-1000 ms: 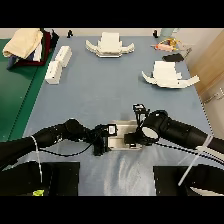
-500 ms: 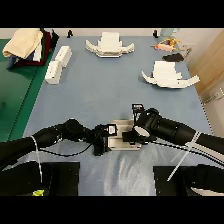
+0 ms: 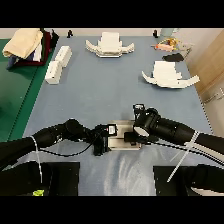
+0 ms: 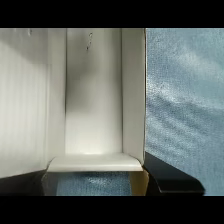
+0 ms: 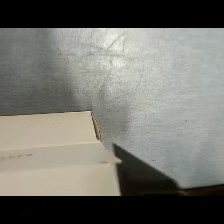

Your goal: Fold the box.

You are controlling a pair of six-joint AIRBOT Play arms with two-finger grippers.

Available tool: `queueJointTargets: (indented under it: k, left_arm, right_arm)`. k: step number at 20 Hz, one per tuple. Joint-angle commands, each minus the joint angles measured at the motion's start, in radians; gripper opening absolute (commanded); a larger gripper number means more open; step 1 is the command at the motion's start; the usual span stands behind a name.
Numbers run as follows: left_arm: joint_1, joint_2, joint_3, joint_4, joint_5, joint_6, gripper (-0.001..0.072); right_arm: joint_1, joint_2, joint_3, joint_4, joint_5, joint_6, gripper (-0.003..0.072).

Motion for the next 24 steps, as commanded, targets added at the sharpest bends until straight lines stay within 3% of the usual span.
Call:
queueJointTargets:
  k: [1,6,7,8,9,11,12,13,20,24]
  left_arm:
    - [0.000,0.001,0.001,0.000,0.000,0.000,0.0462]
    - [0.000,0.001,0.001,0.000,0.000,0.000,0.0461]
    - [0.000,0.001,0.001,0.000,0.000,0.000,0.0461]
    - [0.000,0.001,0.001,0.000,0.000,0.000,0.0462]
    - [0.000,0.001,0.001,0.000,0.000,0.000,0.0461]
    - [0.000,0.001,0.001,0.000,0.000,0.000,0.0461]
    - [0.000,0.001,0.001,0.000,0.000,0.000,0.0461]
    - [0.000,0.001,0.001,0.000,0.000,0.000,0.0461]
    - [0.000,0.001,0.001,0.000,0.000,0.000,0.0461]
    - [0.000,0.001,0.001,0.000,0.000,0.000,0.0462]
  right_arm:
    - [0.000,0.002,0.000,-0.002,0.025,-0.010,0.0453]
    - [-0.001,0.001,0.000,-0.002,0.036,-0.010,0.0445]
    - [-0.001,0.001,0.000,-0.002,0.036,-0.010,0.0357]
    - [0.000,0.001,0.000,-0.002,0.036,-0.016,0.0001]
    - [0.000,0.001,0.000,0.002,0.035,-0.022,0.0000]
    - [-0.001,0.001,0.000,0.002,0.036,-0.026,0.0031]
    - [-0.001,0.001,0.000,0.002,0.036,-0.026,0.0282]
    - [-0.001,0.001,0.000,0.003,0.036,-0.026,0.0468]
    - [-0.002,0.038,0.024,0.014,0.053,-0.047,0.0470]
    - [-0.010,0.140,0.135,-0.052,0.207,-0.065,0.0462]
